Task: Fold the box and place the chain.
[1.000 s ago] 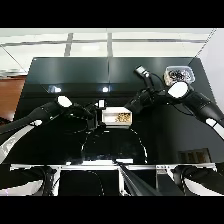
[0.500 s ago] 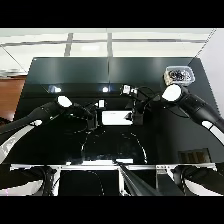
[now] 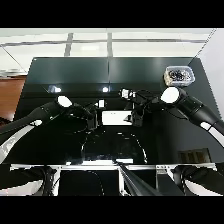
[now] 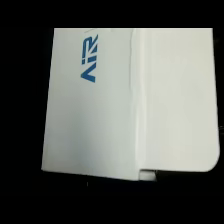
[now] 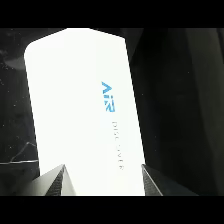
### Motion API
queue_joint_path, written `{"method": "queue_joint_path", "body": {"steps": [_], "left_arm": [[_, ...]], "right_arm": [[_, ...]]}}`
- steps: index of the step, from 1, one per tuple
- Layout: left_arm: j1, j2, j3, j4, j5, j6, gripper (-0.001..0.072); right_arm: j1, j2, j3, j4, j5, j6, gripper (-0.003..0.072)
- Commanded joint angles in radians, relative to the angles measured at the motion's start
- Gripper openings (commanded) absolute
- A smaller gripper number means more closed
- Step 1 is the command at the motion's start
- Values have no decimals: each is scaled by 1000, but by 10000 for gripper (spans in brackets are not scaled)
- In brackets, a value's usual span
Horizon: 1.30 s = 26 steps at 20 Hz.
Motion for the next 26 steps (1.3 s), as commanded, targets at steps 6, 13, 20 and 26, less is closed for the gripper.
{"method": "queue_joint_path", "body": {"steps": [6, 13, 20, 26], "left_arm": [[-1, 0, 0, 0, 0, 0, 333], [-1, 0, 0, 0, 0, 0, 333], [-1, 0, 0, 0, 0, 0, 333], [-1, 0, 0, 0, 0, 0, 333]], "right_arm": [[1, 0, 0, 0, -3, 7, 562], [1, -6, 0, -7, -4, 26, 292], [1, -6, 0, -7, -6, 26, 244], [1, -32, 0, -6, -8, 26, 245]]}}
